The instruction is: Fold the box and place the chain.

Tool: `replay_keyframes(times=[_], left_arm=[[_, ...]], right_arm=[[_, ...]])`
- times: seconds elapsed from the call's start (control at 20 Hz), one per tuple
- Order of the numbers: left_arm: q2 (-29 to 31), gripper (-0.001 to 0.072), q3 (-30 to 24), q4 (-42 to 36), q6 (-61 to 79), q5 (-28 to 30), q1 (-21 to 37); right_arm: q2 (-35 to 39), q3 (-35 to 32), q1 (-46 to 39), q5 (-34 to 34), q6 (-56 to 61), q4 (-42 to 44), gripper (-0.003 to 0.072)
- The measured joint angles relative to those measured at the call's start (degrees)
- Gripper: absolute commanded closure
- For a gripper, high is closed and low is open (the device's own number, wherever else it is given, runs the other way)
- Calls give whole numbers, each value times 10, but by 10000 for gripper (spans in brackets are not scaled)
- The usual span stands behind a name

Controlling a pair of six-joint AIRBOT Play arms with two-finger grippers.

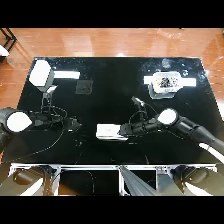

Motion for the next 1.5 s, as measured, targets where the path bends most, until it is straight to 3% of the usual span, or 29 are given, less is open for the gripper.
replay_keyframes(times=[0.2, 0.35, 0.55, 0.75, 0.9, 1.1, 1.5], left_arm=[[-9, 71, 0, -6, 7, 9, 0], [-47, 71, 7, -51, 77, 20, -4], [-117, 69, 50, -126, 306, 47, -36], [-166, 70, 77, -156, 581, 96, -114], [-196, 71, 83, -164, 704, 124, -166], [-232, 73, 86, -186, 769, 156, -195], [-259, 77, 86, -233, 814, 156, -193]], right_arm=[[78, 7, -43, 24, -1, 8, 664], [129, 9, -98, 61, 2, -31, 664], [156, 9, -170, 121, 27, -136, 664], [163, 9, -214, 153, 46, -219, 665], [165, 9, -226, 161, 52, -247, 664], [166, 9, -231, 159, 56, -263, 664], [166, 9, -233, 156, 56, -270, 665]])
